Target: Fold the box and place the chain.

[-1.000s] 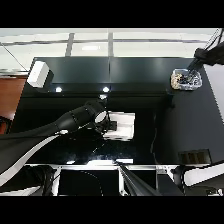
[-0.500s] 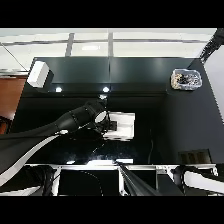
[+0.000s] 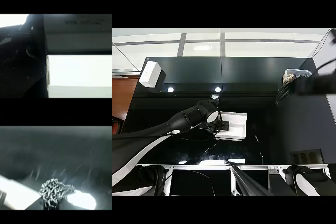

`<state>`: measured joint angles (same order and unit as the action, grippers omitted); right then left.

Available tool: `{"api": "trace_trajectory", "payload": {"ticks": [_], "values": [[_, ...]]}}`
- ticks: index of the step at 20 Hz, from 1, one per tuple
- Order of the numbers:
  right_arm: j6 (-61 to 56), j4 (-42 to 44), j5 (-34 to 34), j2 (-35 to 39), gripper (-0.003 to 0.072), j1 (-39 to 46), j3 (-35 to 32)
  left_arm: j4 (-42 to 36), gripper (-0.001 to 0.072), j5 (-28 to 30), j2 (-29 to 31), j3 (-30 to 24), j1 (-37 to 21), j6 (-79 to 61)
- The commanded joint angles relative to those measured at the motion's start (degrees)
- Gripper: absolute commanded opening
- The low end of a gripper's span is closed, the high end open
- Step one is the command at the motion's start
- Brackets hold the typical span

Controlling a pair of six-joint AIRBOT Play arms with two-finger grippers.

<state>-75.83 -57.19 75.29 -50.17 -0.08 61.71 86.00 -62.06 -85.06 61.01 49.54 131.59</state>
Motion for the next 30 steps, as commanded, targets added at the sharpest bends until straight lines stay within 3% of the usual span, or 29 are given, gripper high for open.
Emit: {"api": "trace_trajectory", "payload": {"ticks": [1,6,13,22,23,24,25,30], "values": [[2.6,7.2,6.6,3.8,0.0005,-7.6,-8.6,0.0,0.0023,0.0,0.0,0.0,0.0,0.0],[2.7,15.7,-0.3,3.2,0.0005,-16.9,-9.8,-0.2,0.0023,0.0,0.0,0.0,0.0,0.0],[2.6,15.4,-9.9,-6.6,0.0005,-25.7,-9.8,-0.1,0.0023,0.1,0.0,0.0,0.0,0.0],[2.4,11.0,-10.0,-14.1,0.0015,-25.7,-9.8,-0.1,0.0023,0.1,0.0,0.0,0.0,0.0],[1.7,9.9,-10.0,-14.1,0.0118,-25.7,-9.8,-0.2,0.0023,0.4,0.0,0.0,0.0,0.0],[1.0,8.7,-9.8,-14.1,0.0283,-25.7,-9.8,-0.1,0.0023,0.4,0.0,0.0,0.0,0.0],[1.0,7.4,-9.0,-14.1,0.0322,-25.7,-9.8,-0.1,0.0023,0.5,0.0,0.0,0.0,0.0],[1.3,3.7,-5.4,-9.7,0.0321,-20.0,-9.6,0.1,0.0024,-1.3,0.0,0.1,0.0,-0.5]]}}
